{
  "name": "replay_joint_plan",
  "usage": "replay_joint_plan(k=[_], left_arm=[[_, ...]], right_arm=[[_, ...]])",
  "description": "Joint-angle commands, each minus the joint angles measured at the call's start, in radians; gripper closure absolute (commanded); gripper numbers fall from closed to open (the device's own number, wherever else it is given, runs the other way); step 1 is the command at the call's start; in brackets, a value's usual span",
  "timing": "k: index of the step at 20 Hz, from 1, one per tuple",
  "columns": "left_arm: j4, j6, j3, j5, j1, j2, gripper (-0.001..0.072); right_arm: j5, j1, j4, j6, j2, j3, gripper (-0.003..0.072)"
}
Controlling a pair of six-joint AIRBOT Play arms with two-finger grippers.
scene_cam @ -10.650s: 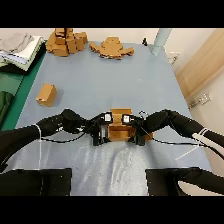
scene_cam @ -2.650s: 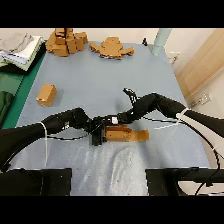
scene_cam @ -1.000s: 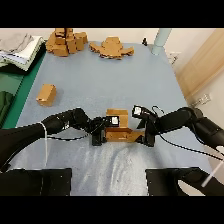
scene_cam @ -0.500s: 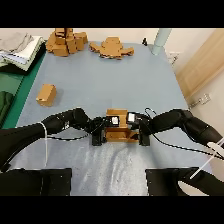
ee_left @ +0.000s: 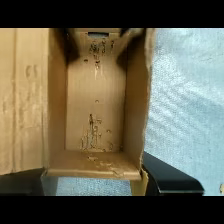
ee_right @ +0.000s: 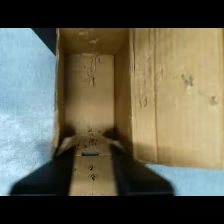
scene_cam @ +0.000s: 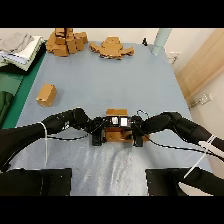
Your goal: Fold the box.
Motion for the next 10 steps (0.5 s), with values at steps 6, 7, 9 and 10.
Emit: replay_joint_plan(k=[6,7,9,10], left_arm=[[0.0,0.0,0.0,0.0,0.0,0.0,0.0187],[0.0,0.0,0.0,0.0,0.0,0.0,0.0187],[0.0,0.0,0.0,0.0,0.0,0.0,0.0186],[0.001,0.0,0.0,0.0,0.0,0.0,0.0187]], right_arm=[[-0.007,0.008,0.016,0.035,-0.028,0.0,0.0027],[-0.023,0.007,0.0,0.096,-0.016,0.001,0.0071],[-0.105,0.006,-0.109,0.309,0.035,0.021,0.0405],[-0.15,0.006,-0.187,0.475,0.065,0.04,0.0489]])
